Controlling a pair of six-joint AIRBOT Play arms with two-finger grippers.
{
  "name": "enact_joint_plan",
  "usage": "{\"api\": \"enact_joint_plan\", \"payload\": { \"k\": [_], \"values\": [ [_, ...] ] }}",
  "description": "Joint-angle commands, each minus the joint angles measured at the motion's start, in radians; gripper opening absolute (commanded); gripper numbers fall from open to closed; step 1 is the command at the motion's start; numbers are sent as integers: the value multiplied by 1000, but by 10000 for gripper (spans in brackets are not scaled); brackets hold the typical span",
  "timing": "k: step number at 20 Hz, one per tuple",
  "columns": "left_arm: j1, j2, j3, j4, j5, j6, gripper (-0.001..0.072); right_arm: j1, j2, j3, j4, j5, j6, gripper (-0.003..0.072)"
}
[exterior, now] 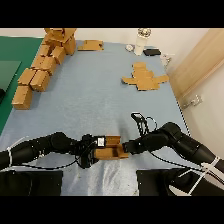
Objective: Fold the box.
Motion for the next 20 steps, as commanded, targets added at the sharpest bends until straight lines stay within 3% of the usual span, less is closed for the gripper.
{"api": "enact_joint_plan", "payload": {
  "k": [1,6,8,11,12,20],
  "values": [
    [0,0,0,0,0,0,479,0,13,38,-24,-46,4,2],
    [0,0,0,0,0,0,479,2,13,42,53,-19,-9,20],
    [0,0,0,0,0,0,479,2,12,42,89,11,-13,216],
    [0,0,0,0,0,0,479,2,11,42,129,23,-41,252],
    [0,0,0,0,0,0,479,2,11,42,133,23,-45,387],
    [0,0,0,0,0,0,479,2,11,42,124,16,-42,400]
  ]
}}
